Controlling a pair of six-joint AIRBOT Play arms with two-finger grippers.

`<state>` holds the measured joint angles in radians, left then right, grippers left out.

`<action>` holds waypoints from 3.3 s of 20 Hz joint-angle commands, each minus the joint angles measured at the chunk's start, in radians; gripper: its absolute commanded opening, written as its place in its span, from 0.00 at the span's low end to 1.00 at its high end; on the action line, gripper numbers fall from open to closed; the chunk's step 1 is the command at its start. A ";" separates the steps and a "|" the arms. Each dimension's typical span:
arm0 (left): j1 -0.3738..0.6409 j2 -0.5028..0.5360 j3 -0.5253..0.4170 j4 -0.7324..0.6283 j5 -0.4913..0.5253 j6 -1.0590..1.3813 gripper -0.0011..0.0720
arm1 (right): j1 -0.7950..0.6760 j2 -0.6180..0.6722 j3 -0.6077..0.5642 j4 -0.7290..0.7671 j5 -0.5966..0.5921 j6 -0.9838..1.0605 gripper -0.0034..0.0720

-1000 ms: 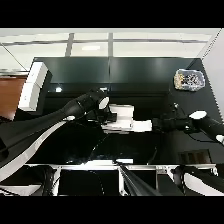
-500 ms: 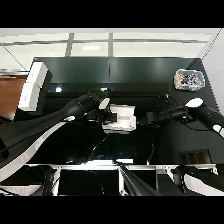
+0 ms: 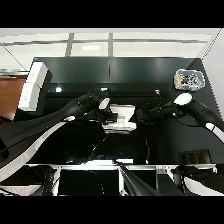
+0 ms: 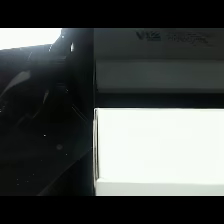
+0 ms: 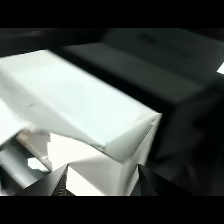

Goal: Fold the box and place the chain.

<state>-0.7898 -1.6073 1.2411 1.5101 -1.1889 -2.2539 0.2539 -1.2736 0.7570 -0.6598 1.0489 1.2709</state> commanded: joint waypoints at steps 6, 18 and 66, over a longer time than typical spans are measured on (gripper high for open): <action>-0.002 0.000 0.000 -0.005 0.009 -0.002 0.05 | 0.227 -0.006 0.130 -0.420 -0.085 0.513 0.42; -0.005 0.001 0.000 -0.004 0.001 -0.001 0.05 | 0.389 -0.166 0.313 -0.743 0.099 0.768 0.42; -0.003 0.000 0.000 -0.001 0.027 0.002 0.05 | -0.559 -0.098 0.317 -0.803 -0.327 0.511 1.00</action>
<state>-0.7944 -1.6073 1.2415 1.5097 -1.1599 -2.2513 -0.1719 -1.2297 0.9764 -1.6680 0.7769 1.8618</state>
